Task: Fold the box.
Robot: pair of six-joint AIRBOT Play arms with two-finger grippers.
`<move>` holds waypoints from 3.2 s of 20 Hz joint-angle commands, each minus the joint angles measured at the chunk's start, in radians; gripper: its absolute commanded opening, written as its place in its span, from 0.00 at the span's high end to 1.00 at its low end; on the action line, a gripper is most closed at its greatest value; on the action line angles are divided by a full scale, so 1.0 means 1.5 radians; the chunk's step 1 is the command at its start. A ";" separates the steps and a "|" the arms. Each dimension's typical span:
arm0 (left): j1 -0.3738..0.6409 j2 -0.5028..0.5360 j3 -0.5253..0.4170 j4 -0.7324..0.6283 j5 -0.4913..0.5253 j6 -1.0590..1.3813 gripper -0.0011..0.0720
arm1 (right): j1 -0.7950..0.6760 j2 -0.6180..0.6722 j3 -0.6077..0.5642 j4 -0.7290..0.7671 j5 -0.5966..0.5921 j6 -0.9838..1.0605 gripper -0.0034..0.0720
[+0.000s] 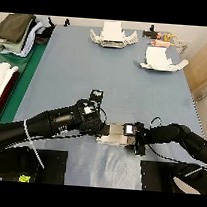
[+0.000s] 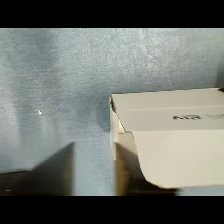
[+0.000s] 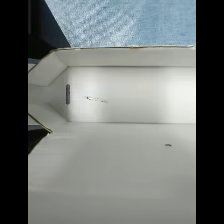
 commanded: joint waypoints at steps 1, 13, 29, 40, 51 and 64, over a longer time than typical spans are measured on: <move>0.000 0.012 0.017 -0.007 -0.031 0.040 0.96 | 0.001 0.001 0.001 0.000 -0.001 0.000 0.33; 0.304 0.303 -0.190 -0.256 0.043 0.675 0.97 | 0.001 0.001 0.001 0.000 -0.001 0.000 0.33; 0.309 0.097 -0.269 -0.377 0.270 1.498 0.00 | 0.001 0.001 0.001 0.000 -0.001 0.000 0.33; 0.365 0.107 -0.315 -0.564 0.279 1.750 0.00 | 0.001 0.000 0.001 -0.001 -0.001 0.000 0.33; 0.325 0.094 -0.374 -0.742 0.356 1.852 0.00 | 0.001 0.001 0.001 -0.001 -0.001 0.000 0.33; 0.294 0.035 -0.374 -0.783 0.385 1.862 0.00 | 0.001 0.001 0.001 -0.001 -0.001 0.000 0.33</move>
